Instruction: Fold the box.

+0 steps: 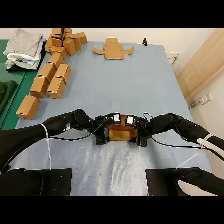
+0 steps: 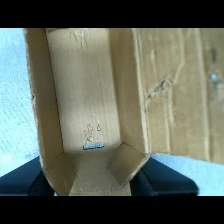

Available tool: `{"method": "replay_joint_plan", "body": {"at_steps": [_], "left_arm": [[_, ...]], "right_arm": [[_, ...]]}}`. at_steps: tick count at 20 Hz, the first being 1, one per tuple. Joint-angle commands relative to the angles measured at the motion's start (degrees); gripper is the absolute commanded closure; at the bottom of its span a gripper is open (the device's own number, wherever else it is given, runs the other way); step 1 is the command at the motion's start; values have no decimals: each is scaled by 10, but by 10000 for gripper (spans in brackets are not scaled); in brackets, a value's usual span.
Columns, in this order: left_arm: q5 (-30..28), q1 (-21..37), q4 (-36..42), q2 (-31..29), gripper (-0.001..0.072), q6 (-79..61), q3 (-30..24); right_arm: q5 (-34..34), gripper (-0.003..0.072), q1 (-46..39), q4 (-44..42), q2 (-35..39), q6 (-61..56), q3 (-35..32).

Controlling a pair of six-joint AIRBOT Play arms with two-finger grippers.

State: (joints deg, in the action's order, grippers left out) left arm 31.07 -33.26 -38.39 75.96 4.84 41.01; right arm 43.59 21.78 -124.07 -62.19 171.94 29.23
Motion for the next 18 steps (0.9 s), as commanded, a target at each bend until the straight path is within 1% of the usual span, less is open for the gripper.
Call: {"method": "replay_joint_plan", "body": {"at_steps": [1, 4, 12, 18], "left_arm": [[18, -2, -2, 5, 12, -23, 1], [18, -7, -2, 5, 12, -27, 2], [-7, -7, -2, 7, 13, -3, 3], [-9, -10, -2, 17, 13, -6, 3]], "right_arm": [[0, 86, 0, 0, 0, 0, 0], [0, 87, 0, 0, 0, 0, 0], [0, 87, 0, 0, 0, 0, 0], [0, 86, 0, 0, 0, 0, 0]]}}
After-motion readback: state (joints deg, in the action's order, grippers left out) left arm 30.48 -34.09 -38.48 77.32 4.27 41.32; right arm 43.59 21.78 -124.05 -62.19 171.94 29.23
